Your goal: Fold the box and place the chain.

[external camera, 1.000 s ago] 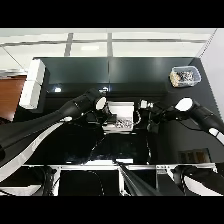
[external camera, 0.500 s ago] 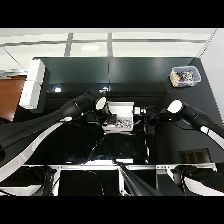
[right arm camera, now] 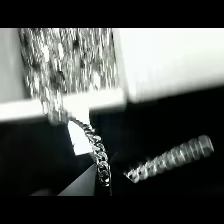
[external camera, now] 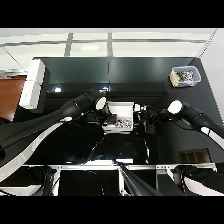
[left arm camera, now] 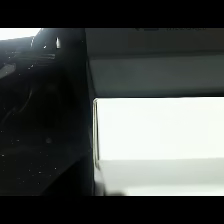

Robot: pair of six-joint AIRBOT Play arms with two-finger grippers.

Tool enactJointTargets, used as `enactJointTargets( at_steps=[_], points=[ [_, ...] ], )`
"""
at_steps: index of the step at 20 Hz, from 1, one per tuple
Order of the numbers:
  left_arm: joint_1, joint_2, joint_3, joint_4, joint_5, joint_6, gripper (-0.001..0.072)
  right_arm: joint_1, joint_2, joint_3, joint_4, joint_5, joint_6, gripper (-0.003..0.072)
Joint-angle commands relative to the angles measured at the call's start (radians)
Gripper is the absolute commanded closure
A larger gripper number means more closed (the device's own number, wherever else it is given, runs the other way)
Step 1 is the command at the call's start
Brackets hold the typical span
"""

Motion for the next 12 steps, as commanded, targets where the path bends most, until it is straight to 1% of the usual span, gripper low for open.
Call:
enactJointTargets(
  at_steps=[1, 2, 3, 5, 7, 10, 11, 12],
  points=[
    [0.0, 0.0, 0.001, 0.0, 0.0, 0.0, 0.0681, -0.001, 0.128, 0.004, -0.15, 0.08, 0.348, 0.0669],
    [0.0, 0.0, 0.001, 0.0, 0.0, 0.0, 0.0681, -0.001, 0.194, 0.008, -0.183, 0.131, 0.42, 0.0668],
    [0.0, 0.0, 0.001, 0.0, 0.0, 0.0, 0.0681, -0.001, 0.26, 0.018, -0.182, 0.183, 0.472, 0.0668],
    [0.0, 0.0, 0.001, 0.001, 0.0, 0.0, 0.0681, -0.001, 0.37, 0.035, -0.123, 0.237, 0.55, 0.0668],
    [0.0, 0.0, 0.001, 0.0, 0.0, 0.0, 0.0681, -0.001, 0.443, 0.046, 0.013, 0.217, 0.632, 0.0668],
    [0.0, 0.0, 0.001, 0.0, 0.005, 0.0, 0.0681, 0.008, 0.446, 0.045, 0.285, 0.141, 0.715, 0.0668],
    [0.0, 0.0, 0.001, 0.0, 0.005, 0.0, 0.0681, 0.028, 0.433, 0.045, 0.327, 0.102, 0.74, 0.0667],
    [0.0, 0.0, 0.001, 0.0, 0.005, 0.0, 0.0681, 0.058, 0.415, 0.045, 0.332, 0.054, 0.782, 0.0667]
  ],
)
